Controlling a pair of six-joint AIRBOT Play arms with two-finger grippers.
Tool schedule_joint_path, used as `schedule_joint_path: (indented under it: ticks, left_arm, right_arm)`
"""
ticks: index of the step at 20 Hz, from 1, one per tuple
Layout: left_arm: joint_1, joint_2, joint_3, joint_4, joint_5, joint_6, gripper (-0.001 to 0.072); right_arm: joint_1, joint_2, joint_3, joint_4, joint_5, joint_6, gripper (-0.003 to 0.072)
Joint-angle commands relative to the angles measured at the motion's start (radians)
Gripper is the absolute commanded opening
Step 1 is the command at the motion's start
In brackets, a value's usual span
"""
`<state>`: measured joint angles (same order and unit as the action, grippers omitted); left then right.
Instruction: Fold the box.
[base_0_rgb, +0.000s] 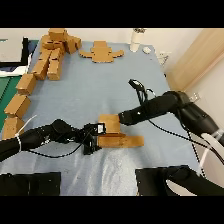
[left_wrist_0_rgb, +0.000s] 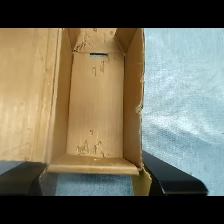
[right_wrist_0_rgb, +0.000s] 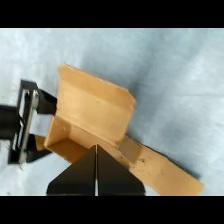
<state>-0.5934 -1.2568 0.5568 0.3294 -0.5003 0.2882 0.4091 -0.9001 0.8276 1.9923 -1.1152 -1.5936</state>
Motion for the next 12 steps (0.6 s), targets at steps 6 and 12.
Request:
schedule_joint_path:
  ticks: [6, 12]
  left_arm:
    - [0.001, 0.000, 0.000, 0.000, 0.000, 0.000, 0.0614]
    - [0.001, 0.000, 0.000, 0.000, 0.001, 0.000, 0.0614]
  right_arm:
    - [0.104, 0.095, -0.207, -0.211, -0.166, -0.503, 0.0659]
    - [0.104, 0.051, -0.256, -0.241, 0.072, -0.818, 0.0659]
